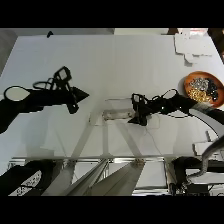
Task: Fold the box and place the chain.
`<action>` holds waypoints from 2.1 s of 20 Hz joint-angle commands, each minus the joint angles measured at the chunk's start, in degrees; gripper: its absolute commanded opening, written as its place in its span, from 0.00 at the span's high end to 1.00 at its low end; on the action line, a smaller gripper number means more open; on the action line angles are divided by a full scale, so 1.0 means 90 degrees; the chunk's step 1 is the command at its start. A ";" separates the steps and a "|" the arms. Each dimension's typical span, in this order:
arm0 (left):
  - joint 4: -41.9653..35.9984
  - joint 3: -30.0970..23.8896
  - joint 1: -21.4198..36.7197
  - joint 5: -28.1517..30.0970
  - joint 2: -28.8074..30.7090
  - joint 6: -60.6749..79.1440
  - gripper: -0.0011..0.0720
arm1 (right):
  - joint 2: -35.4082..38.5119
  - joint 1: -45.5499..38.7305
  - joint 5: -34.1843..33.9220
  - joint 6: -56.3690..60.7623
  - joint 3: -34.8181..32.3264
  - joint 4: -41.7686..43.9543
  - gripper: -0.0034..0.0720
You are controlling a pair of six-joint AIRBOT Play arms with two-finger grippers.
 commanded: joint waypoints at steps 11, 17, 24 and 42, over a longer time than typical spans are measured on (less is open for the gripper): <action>0.2169 -0.0835 -0.0838 -0.0202 -0.0656 -0.5787 0.98 | 0.0005 -0.0002 0.0005 0.0000 0.0007 0.0000 0.35; 0.1897 -0.0835 -0.1195 0.0219 -0.1056 -0.6166 0.98 | 0.0005 -0.0002 0.0005 0.0000 0.0007 0.0000 0.35; 0.1277 -0.0835 -0.1197 0.0386 -0.1360 -0.6127 0.98 | 0.0005 -0.0002 0.0005 0.0000 0.0007 0.0000 0.35; 0.0816 -0.0835 -0.1195 0.0814 -0.1632 -0.5858 0.99 | 0.0005 -0.0002 0.0005 0.0000 0.0007 0.0000 0.35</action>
